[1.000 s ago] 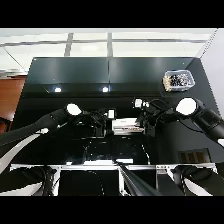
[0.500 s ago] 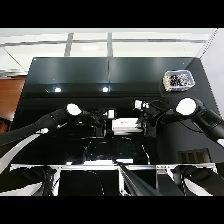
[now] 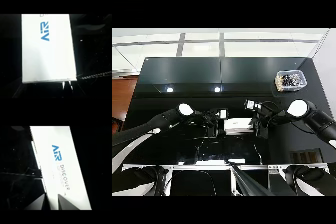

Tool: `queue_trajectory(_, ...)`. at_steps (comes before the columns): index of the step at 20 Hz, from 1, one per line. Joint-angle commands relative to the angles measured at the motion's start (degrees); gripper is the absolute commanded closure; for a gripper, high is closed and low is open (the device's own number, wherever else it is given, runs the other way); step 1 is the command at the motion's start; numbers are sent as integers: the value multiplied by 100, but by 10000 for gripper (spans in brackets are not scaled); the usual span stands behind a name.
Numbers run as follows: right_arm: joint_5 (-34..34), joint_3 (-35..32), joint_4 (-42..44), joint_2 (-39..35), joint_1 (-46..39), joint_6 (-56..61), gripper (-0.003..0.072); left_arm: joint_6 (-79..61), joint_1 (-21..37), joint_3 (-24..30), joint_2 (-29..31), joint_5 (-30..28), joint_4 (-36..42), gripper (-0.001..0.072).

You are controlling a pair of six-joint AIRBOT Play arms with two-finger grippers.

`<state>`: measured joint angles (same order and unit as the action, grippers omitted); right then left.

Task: Fold the box and place the chain.

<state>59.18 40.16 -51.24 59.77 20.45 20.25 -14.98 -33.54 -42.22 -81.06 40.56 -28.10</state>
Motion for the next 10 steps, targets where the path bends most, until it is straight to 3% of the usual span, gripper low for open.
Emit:
queue_trajectory(1,22,238,59,-79,-11,1467,482,0,-2,-2,-2,0,-2,270)
queue_trajectory(2,85,280,118,-107,-11,2225,513,2,-2,-2,-2,0,0,270)
queue_trajectory(3,192,275,201,-109,-24,2782,673,0,-2,-2,-2,0,0,270)
queue_trajectory(5,389,219,455,-101,-63,3521,671,0,-2,-2,-2,0,0,270)
queue_trajectory(10,468,-319,2927,-44,-844,3508,672,2,-2,-2,-2,0,0,270)
